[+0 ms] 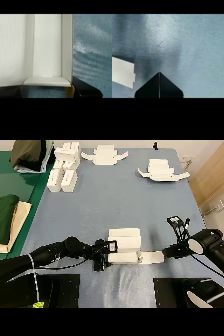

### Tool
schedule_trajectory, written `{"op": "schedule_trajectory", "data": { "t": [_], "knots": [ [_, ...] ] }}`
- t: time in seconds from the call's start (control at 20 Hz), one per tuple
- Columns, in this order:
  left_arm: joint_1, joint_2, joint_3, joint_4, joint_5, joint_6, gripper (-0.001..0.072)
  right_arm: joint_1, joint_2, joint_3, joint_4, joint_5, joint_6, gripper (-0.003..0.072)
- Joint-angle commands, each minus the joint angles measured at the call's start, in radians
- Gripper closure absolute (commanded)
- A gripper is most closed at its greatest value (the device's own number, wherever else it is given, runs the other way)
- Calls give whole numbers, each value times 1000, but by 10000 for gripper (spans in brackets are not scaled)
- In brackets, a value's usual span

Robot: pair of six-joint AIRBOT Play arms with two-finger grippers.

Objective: Fold the box.

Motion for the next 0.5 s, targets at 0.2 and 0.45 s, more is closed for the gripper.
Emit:
{"op": "schedule_trajectory", "data": {
  "t": [0.2, 0.45],
  "knots": [
    [0, 0, 0, 0, 0, 0, 197, -121, -83, -6, 302, -130, -69, 685],
    [0, 0, 0, 0, 0, 0, 197, -121, -58, -6, 453, -85, -158, 685]
  ]
}}
